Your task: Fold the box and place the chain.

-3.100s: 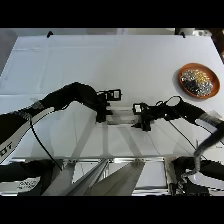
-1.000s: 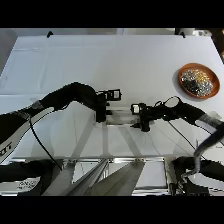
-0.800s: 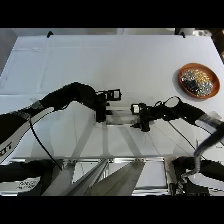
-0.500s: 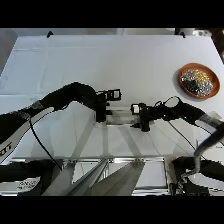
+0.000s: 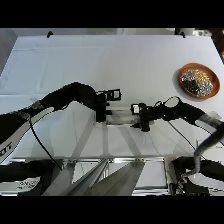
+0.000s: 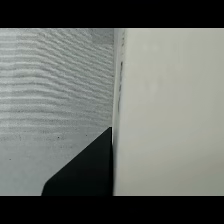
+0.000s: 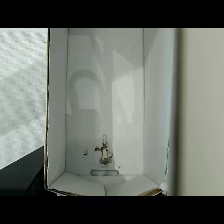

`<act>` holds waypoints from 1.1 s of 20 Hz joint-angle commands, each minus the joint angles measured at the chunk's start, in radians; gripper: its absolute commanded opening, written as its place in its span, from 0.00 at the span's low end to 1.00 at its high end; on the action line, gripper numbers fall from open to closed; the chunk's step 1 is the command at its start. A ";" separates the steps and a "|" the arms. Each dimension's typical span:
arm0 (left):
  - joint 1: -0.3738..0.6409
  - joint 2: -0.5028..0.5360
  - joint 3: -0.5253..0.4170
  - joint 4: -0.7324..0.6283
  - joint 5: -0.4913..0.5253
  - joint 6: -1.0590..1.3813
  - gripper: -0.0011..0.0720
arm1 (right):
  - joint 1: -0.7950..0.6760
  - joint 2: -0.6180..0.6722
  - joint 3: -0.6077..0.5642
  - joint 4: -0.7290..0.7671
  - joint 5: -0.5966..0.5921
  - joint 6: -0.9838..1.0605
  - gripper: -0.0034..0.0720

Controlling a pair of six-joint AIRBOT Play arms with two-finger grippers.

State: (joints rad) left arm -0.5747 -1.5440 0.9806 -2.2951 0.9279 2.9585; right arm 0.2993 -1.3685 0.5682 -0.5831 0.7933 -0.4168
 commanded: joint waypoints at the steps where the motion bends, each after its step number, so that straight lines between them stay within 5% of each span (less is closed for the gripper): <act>1: 0.000 0.000 0.000 0.000 0.001 0.000 0.04 | 0.001 -0.001 0.000 0.000 -0.023 0.000 0.57; 3: 0.000 0.004 0.000 0.000 -0.005 0.000 0.04 | 0.001 -0.001 0.000 0.000 -0.023 0.000 0.57; 6: 0.002 0.029 0.000 0.006 -0.007 0.000 0.48 | 0.001 -0.001 0.001 0.000 -0.023 0.000 0.57; 9: 0.002 0.087 0.000 0.037 -0.008 0.000 0.60 | 0.001 -0.001 0.001 0.000 -0.023 0.000 0.57; 18: 0.003 0.307 0.000 0.371 0.005 -0.287 0.58 | 0.001 -0.001 0.000 0.000 -0.023 0.000 0.57; 20: -0.001 0.362 0.000 0.350 0.013 -0.318 0.44 | 0.001 -0.001 0.001 0.000 -0.023 0.000 0.57; 22: 0.000 0.402 0.000 0.279 0.038 -0.315 0.16 | 0.001 -0.001 0.000 0.000 -0.023 0.000 0.57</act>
